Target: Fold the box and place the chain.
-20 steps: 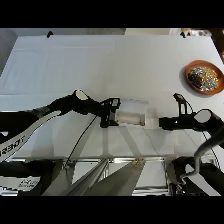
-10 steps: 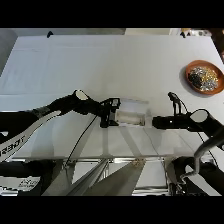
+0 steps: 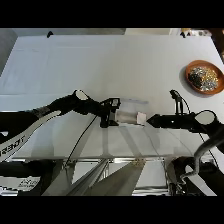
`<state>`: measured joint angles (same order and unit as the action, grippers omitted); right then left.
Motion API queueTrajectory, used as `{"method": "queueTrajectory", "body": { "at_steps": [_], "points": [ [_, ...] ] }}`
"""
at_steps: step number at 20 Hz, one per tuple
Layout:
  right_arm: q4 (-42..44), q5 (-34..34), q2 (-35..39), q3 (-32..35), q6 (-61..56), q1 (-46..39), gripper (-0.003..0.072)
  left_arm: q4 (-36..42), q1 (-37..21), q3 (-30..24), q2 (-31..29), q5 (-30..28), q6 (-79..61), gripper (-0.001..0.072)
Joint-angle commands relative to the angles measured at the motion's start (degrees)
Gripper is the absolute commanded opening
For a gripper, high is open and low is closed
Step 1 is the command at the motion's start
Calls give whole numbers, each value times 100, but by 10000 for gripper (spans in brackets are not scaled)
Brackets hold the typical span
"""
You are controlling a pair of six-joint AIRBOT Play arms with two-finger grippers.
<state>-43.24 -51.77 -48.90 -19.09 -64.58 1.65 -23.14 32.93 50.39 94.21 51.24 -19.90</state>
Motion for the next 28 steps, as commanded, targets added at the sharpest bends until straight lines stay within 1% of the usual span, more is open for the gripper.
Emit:
{"method": "queueTrajectory", "body": {
  "at_steps": [1,6,7,8,10,12,13,16,18,22,28],
  "points": [
    [275,-155,66,2,59,7,294,0,2,4,-2,-2,-2,211],
    [275,-343,140,0,55,7,305,0,2,4,-2,0,0,211],
    [275,-363,140,0,52,7,369,0,2,4,-2,-2,0,211],
    [280,-361,140,0,39,9,385,0,2,4,-2,-2,0,211],
    [278,-243,140,0,-13,70,385,0,2,4,-2,-2,0,211],
    [238,7,138,-4,-258,385,385,0,2,4,-2,-2,0,211],
    [107,164,138,-28,-509,597,385,-2,2,4,-2,0,0,211],
    [-643,538,127,-243,-1510,1167,385,0,2,4,-2,0,0,211],
    [-1141,557,9,-487,-2052,1399,385,-2,2,4,-2,-2,0,211],
    [-2155,509,-516,-949,-3279,1919,384,0,2,4,-2,-2,0,211],
    [-2767,450,-1154,-1475,-4360,2549,383,0,2,4,-2,-2,0,211]
  ]
}}
